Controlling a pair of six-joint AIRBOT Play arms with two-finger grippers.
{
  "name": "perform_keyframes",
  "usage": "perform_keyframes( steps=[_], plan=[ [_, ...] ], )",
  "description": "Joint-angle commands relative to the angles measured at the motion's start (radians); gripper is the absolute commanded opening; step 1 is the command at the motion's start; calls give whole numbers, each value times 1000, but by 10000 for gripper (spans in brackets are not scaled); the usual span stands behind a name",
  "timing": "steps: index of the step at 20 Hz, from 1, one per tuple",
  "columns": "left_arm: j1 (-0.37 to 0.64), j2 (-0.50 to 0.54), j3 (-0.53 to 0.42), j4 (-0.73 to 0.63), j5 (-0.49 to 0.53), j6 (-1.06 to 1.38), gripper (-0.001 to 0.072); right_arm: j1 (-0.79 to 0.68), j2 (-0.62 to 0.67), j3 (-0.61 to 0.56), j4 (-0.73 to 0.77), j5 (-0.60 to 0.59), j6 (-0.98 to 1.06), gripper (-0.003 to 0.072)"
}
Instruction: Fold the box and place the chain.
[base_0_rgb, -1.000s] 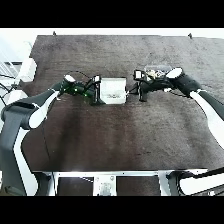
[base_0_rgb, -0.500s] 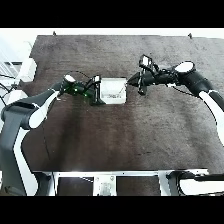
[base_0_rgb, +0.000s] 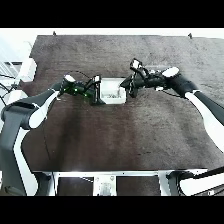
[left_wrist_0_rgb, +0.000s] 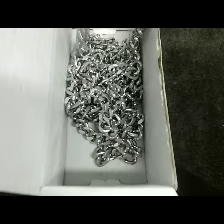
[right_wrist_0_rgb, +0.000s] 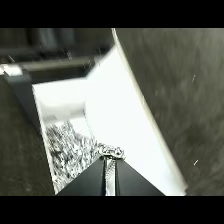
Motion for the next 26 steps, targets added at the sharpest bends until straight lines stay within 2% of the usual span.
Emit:
perform_keyframes(
  steps=[1,2,3,7,10,11,12,13,15,19,21,24,26],
  plan=[
    [1,0,1,0,0,0,393,5,-97,1,3,-16,5,67],
    [1,0,1,0,0,0,393,5,-103,1,3,-8,5,278],
    [1,0,1,0,0,0,393,5,-100,2,5,-8,10,401],
    [0,0,1,0,0,0,393,4,-33,2,7,-8,11,405],
    [1,0,1,0,0,0,393,3,72,6,8,-25,10,408],
    [1,0,1,0,0,0,393,0,102,9,8,-56,11,422],
    [1,0,1,0,0,0,393,-5,127,9,8,-105,11,520],
    [1,0,1,0,0,0,393,-12,135,11,8,-163,18,533],
    [1,0,1,0,0,0,393,-30,120,32,7,-201,55,520],
    [0,0,1,0,0,0,393,-56,42,91,56,-201,56,396],
    [1,0,1,0,0,0,393,-59,4,125,68,-193,56,363],
    [0,0,1,0,0,0,393,-70,-78,204,66,-39,60,353],
    [0,0,1,0,0,0,393,-72,-133,256,36,34,116,302]
  ],
)
